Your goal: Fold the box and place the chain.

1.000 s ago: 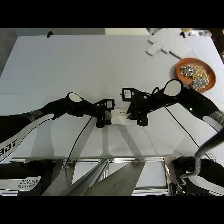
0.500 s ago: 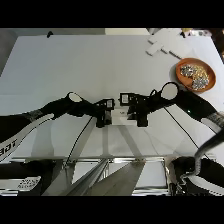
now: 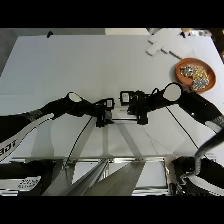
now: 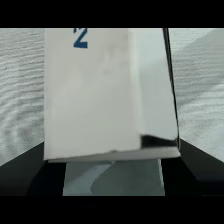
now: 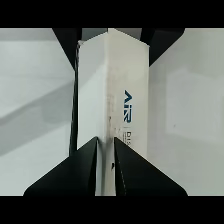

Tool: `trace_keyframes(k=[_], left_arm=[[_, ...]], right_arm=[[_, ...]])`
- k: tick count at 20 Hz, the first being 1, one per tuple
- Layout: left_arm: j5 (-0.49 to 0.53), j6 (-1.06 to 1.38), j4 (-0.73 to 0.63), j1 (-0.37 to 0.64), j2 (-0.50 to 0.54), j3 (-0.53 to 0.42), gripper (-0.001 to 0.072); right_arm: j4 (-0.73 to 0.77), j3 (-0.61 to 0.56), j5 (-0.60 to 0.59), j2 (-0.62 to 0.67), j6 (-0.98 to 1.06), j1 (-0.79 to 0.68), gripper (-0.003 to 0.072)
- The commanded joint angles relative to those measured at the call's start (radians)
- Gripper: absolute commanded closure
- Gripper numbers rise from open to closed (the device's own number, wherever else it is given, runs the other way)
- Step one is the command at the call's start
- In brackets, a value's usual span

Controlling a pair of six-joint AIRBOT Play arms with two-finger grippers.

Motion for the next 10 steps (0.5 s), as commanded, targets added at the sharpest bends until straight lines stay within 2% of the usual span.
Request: trace_keyframes(k=[1, 7, 10], left_arm=[[-0.002, 0.002, 0.001, 0.0, 0.001, 0.001, 0.0677], [-0.002, 0.002, 0.001, 0.0, 0.001, 0.001, 0.0677], [-0.002, 0.002, 0.001, 0.0, 0.001, 0.001, 0.0677]], right_arm=[[-0.008, -0.003, -0.011, 0.003, 0.002, 0.001, 0.0587], [-0.007, -0.052, -0.032, 0.003, 0.002, 0.002, 0.0586], [-0.002, -0.052, 0.011, 0.003, 0.002, 0.002, 0.0544]])
